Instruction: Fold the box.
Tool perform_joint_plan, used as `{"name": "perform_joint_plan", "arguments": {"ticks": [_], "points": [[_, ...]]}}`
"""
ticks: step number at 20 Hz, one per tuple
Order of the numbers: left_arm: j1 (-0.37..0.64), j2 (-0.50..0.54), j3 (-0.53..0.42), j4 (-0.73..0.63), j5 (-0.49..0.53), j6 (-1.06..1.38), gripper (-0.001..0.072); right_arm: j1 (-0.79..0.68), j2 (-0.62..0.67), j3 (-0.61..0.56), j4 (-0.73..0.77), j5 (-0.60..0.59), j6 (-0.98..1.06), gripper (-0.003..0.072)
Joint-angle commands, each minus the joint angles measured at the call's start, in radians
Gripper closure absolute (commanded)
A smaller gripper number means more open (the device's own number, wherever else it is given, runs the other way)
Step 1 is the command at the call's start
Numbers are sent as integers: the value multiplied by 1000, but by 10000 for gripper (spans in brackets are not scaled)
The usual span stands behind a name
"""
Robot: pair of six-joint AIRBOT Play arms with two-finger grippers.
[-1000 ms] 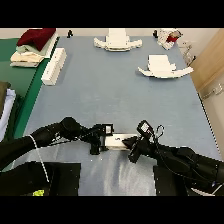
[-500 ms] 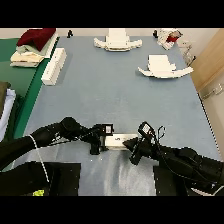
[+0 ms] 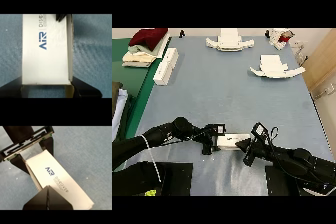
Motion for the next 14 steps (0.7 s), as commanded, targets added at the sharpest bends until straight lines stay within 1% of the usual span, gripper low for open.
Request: {"name": "perform_joint_plan", "arguments": {"ticks": [1,7,14], "points": [[0,0,0,1,1,1,264,0,-12,-10,-3,-5,1,666],[0,0,0,1,0,1,264,0,-64,-10,-3,-6,14,666],[0,0,0,0,0,1,263,0,-65,-10,-3,-7,19,666]]}}
